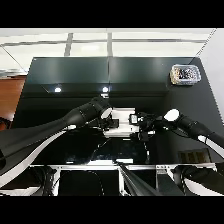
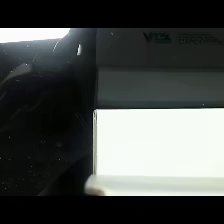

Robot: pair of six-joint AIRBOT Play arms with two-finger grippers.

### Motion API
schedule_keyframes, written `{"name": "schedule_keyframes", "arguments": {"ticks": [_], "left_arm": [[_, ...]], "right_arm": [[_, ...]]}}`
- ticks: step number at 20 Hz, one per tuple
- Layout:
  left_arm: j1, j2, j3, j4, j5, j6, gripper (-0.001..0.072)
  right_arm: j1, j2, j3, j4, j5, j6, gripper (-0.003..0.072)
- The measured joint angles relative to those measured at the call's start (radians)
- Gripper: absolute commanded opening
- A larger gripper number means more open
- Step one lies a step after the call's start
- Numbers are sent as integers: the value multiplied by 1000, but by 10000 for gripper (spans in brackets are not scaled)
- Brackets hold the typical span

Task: Fold the box and place the chain.

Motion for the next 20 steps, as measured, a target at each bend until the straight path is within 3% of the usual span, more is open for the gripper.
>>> {"name": "schedule_keyframes", "arguments": {"ticks": [1,2,12,13,14,15,16,20], "left_arm": [[0,0,1,0,0,-1,30],[0,0,1,0,0,-1,31],[0,0,1,-6,5,-2,33],[0,0,1,-6,5,-2,33],[0,0,1,-6,4,-3,33],[0,0,1,-7,4,-4,33],[0,0,1,-7,4,-3,33],[0,0,1,-6,3,-3,33]], "right_arm": [[0,0,0,0,0,0,395],[0,0,0,-1,0,3,716],[-2,127,0,-195,45,168,705],[-2,138,0,-205,45,173,604],[-2,146,0,-214,48,176,376],[-2,152,0,-219,49,180,226],[-2,157,0,-225,51,184,190],[-2,164,0,-200,63,203,189]]}}
